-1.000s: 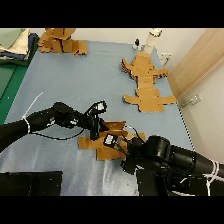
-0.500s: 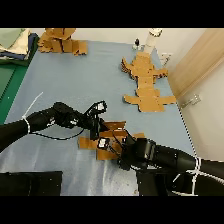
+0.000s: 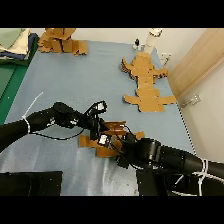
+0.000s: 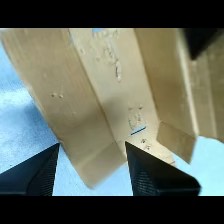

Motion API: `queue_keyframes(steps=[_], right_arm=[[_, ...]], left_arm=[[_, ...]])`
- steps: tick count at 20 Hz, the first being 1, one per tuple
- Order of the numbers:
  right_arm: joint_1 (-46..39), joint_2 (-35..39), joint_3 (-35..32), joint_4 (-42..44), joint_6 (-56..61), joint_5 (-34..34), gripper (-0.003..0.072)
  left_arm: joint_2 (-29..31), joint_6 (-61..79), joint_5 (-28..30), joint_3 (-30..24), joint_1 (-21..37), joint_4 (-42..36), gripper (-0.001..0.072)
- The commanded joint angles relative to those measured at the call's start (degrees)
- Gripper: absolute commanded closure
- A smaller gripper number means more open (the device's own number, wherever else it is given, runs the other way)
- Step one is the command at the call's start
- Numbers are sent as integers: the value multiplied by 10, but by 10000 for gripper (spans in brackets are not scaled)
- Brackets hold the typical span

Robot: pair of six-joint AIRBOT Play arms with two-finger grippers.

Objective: Fold the box.

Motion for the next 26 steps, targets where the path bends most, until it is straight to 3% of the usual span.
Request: queue_keyframes(steps=[1,5,9,12,19,22,26], right_arm=[[0,34,0,0,2,-5,71],[0,45,0,-33,4,-4,71],[8,45,-9,17,-30,-6,71],[39,50,-52,26,-96,20,62],[62,140,-131,-41,-87,121,64],[61,142,-156,-85,-84,159,64],[61,131,-159,-111,-84,161,65]], left_arm=[[0,0,0,0,0,0,698],[0,0,0,0,0,0,698],[0,0,0,0,0,0,697],[0,0,0,0,0,0,697],[0,0,0,0,0,0,698],[0,0,0,0,0,0,698],[0,0,0,0,0,0,698]])
